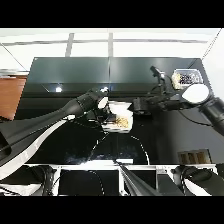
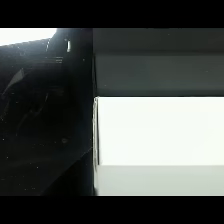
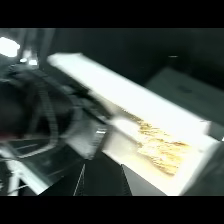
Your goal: Fold the box and place the chain.
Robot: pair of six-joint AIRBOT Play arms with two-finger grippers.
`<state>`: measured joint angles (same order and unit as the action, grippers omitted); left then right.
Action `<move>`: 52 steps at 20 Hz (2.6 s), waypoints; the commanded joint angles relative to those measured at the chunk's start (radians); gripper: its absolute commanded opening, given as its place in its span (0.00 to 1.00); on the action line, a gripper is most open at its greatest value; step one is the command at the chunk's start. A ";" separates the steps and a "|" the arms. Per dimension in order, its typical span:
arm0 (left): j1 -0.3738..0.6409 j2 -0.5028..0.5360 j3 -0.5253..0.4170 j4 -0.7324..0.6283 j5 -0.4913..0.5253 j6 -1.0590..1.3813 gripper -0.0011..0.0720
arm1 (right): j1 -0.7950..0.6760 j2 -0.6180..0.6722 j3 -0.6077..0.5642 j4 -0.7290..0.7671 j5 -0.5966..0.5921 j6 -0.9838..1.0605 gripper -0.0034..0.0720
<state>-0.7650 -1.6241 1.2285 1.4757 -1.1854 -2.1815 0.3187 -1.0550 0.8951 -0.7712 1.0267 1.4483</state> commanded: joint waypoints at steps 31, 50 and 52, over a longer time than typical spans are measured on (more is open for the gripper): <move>0.670 0.526 -0.515 -0.610 0.146 0.970 0.88 | -0.167 0.102 -0.001 -0.434 0.075 0.063 0.41; 0.472 0.122 -0.390 -0.934 0.265 2.545 1.00 | -0.166 0.102 -0.001 -0.431 0.074 0.089 0.41; 0.451 0.122 -0.390 -0.933 0.256 2.544 1.00 | -0.166 0.102 -0.001 -0.431 0.069 0.089 0.41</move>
<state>-0.2958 -1.4868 0.8284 0.5518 -0.9188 0.3431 0.1516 -0.9539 0.8944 -1.2018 1.1007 1.5379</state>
